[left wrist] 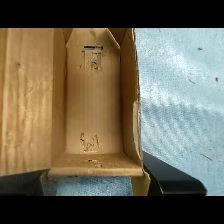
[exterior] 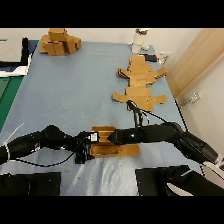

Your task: Fold the box.

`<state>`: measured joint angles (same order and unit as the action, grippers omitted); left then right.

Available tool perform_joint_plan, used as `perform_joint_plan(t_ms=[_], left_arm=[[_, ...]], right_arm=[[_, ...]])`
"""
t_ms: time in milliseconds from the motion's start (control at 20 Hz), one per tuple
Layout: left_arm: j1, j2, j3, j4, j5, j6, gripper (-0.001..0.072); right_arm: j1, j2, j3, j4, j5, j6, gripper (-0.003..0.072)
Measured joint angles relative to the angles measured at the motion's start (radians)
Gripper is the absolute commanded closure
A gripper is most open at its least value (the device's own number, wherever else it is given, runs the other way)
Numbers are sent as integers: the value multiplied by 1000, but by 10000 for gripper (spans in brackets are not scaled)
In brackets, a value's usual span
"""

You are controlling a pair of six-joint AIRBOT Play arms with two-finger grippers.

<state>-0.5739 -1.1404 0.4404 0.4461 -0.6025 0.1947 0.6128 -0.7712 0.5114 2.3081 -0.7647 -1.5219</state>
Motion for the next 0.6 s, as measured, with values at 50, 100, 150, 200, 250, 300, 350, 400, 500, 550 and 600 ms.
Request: perform_joint_plan(t_ms=[50, 100, 150, 200, 250, 300, 350, 400, 500, 550, 600], left_arm=[[0, 0, 0, 0, 0, 0, 112], [0, 0, 0, -1, 0, 0, 112], [0, 0, 0, -1, 0, 0, 112], [0, 0, 0, -1, 0, 0, 111], [0, 0, 0, -1, 0, 0, 111], [0, 0, 0, -2, 0, 0, 112], [0, 0, 0, -2, 0, 0, 112], [0, 0, 0, -2, 0, 0, 111], [0, 0, 0, -2, 0, 0, 111], [0, 0, 0, -2, 0, 0, 111], [0, 0, 0, -2, 0, -1, 111]], right_arm=[[3, -48, 26, 0, 10, -32, 683], [5, -90, 48, 1, 19, -60, 683], [6, -134, 68, 0, 20, -90, 683], [8, -171, 82, -1, 21, -115, 683], [9, -206, 93, -3, 20, -145, 684], [9, -235, 100, -4, 20, -169, 683], [9, -261, 106, -5, 17, -200, 683], [10, -280, 110, -7, 15, -225, 684], [10, -309, 115, -16, 11, -274, 683], [10, -318, 117, -24, 10, -296, 683], [10, -324, 118, -31, 10, -316, 683]])
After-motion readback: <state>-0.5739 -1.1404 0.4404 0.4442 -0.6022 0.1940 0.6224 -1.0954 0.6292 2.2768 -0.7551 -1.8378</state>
